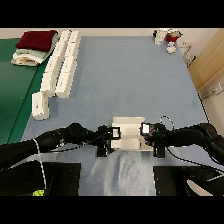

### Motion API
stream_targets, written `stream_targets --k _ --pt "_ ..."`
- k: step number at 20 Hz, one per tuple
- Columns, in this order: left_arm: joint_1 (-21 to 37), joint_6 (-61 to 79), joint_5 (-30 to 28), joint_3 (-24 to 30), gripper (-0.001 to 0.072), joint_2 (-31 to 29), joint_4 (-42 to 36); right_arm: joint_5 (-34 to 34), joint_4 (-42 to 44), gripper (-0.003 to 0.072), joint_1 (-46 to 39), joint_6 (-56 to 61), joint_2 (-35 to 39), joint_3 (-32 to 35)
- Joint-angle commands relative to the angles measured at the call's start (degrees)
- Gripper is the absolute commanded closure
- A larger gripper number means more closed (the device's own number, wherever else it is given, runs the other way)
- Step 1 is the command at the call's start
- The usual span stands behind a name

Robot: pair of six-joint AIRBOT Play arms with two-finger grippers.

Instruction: Fold the box.

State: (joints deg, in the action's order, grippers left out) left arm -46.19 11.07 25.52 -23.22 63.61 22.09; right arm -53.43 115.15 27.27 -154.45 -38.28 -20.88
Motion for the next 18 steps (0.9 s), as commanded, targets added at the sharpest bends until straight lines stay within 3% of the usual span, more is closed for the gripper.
stream_targets --k 1,6,7,8,9,10,14,16,17,18 --pt "0.0 0.04 -0.02 -0.04 0.0396 0.0 0.0 1.05 6.32 0.0568 0.59 -2.73 -0.7 -0.04" --pt "0.0 0.04 -0.02 -0.04 0.0396 0.0 0.0 2.99 6.45 0.0566 1.79 -2.69 -1.88 -0.04" --pt "0.0 0.04 -0.02 -0.04 0.0396 0.0 0.0 3.08 6.69 0.0514 1.79 -2.69 -2.27 -0.04" --pt "0.0 0.04 -0.02 -0.04 0.0396 0.0 0.0 3.23 6.8 0.0281 1.79 -2.69 -2.89 -0.04" --pt "0.0 0.04 -0.02 -0.04 0.0396 0.0 0.0 3.21 6.8 0.0106 1.79 -2.67 -3.37 -0.04" --pt "0.0 0.04 -0.02 -0.04 0.0396 0.0 0.0 3.21 6.78 0.0071 1.79 -2.67 -3.58 -0.04" --pt "0.0 0.04 -0.02 -0.04 0.0397 0.0 0.0 3.15 6.56 0.0072 1.79 -2.47 -3.41 -0.11" --pt "0.0 0.04 -0.02 -0.04 0.0396 0.0 0.0 1.84 5.31 0.0122 1.77 1.09 -3.41 -0.85" --pt "0.0 0.04 -0.02 -0.04 0.0396 0.0 0.0 0.24 2.75 0.0226 1.77 5.64 -3.3 -1.75" --pt "0.0 0.04 -0.02 -0.04 0.0396 0.0 0.0 -2.56 -2.1 0.0422 1.77 12.57 -3.02 -3.1"
